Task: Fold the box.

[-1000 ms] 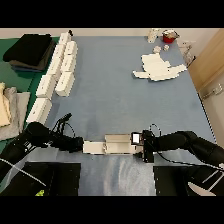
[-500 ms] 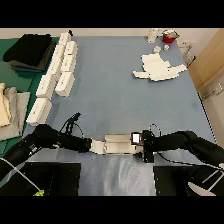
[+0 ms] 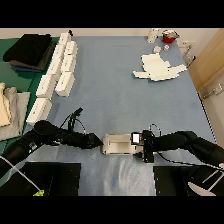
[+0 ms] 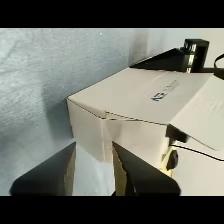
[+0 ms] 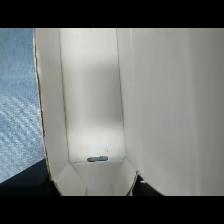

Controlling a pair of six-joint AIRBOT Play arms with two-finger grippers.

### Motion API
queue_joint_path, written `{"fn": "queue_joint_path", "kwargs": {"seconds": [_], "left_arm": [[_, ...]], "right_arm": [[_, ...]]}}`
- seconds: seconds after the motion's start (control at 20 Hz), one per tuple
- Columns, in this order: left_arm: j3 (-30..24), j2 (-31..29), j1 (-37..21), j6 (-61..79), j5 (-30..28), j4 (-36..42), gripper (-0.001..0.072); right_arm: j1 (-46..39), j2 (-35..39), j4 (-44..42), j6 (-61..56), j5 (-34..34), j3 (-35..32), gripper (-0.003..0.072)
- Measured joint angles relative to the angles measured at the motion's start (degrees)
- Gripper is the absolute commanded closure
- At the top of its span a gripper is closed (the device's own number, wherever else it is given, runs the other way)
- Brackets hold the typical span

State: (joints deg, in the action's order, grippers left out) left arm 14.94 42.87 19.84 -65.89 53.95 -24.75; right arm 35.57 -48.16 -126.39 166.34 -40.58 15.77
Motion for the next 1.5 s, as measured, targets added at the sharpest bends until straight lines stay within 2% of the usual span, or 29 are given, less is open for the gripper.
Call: {"fn": "queue_joint_path", "kwargs": {"seconds": [0.4, 0.6, 0.75, 1.0, 1.3, 1.5], "left_arm": [[0.11, 0.0, 0.2, 0.57, 0.61, 2.4, 0.0331], [1.64, 0.0, 2.12, -1.64, 1.2, -0.55, 0.0331], [4.31, 0.02, 7.21, -9.97, -0.42, -7.1, 0.0331], [10.21, 0.81, 19.41, -33.9, -5.03, -24.2, 0.0331], [16.74, 6.62, 32.63, -56.68, -9.79, -38.6, 0.0332], [21.05, 11.1, 37.97, -67.69, -8.39, -46.88, 0.0332]], "right_arm": [[0.0, 0.0, 0.0, 0.0, 0.0, 0.0, 0.0252], [0.0, 0.0, 0.0, 0.0, 0.0, 0.0, 0.0252], [0.0, 0.0, 0.02, 0.0, 0.0, 0.0, 0.0252], [0.0, 0.0, 0.02, 0.0, 0.0, 0.0, 0.0252], [0.0, 0.0, 0.0, 0.0, 0.0, 0.0, 0.0252], [0.0, 0.0, 0.0, 0.0, -0.02, 0.0, 0.0252]]}}
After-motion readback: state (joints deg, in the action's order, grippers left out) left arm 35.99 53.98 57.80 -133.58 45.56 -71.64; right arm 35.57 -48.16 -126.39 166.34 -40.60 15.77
